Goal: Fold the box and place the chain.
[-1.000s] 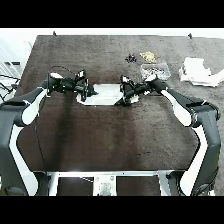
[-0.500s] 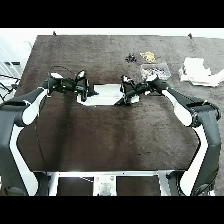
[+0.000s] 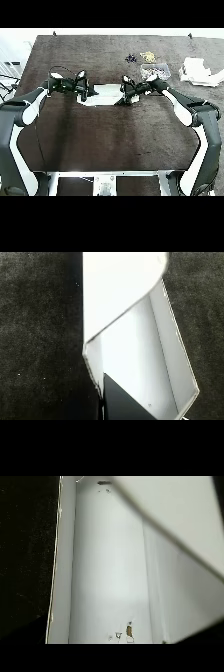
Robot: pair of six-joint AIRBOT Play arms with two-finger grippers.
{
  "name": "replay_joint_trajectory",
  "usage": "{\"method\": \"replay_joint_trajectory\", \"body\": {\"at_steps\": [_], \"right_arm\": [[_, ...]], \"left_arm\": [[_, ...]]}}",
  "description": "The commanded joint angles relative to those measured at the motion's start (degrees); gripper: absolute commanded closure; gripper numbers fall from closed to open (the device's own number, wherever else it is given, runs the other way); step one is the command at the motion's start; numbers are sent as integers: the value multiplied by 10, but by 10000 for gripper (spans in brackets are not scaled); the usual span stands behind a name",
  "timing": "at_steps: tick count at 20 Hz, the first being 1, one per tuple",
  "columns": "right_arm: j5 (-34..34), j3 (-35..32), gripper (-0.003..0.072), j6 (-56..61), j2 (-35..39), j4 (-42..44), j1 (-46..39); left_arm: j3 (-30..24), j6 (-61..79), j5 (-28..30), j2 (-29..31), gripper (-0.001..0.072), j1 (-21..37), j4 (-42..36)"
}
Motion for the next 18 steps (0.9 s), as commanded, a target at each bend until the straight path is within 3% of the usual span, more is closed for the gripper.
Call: {"method": "replay_joint_trajectory", "body": {"at_steps": [1, 15, 16, 17, 18], "right_arm": [[0, 0, 289, 0, 0, 0, 0], [0, 0, 289, 0, 0, 0, 0], [0, 0, 289, 0, 0, 0, 0], [0, 0, 289, 0, 0, 0, 0], [0, 0, 289, 0, 0, 0, 0]], "left_arm": [[0, 0, 0, 0, 689, 1, 0], [0, -4, -11, 0, 684, 1, 0], [0, -4, -14, 0, 457, 1, -1], [0, -4, -16, 0, 338, 1, -1], [0, -4, -19, 2, 359, 1, -1]]}}
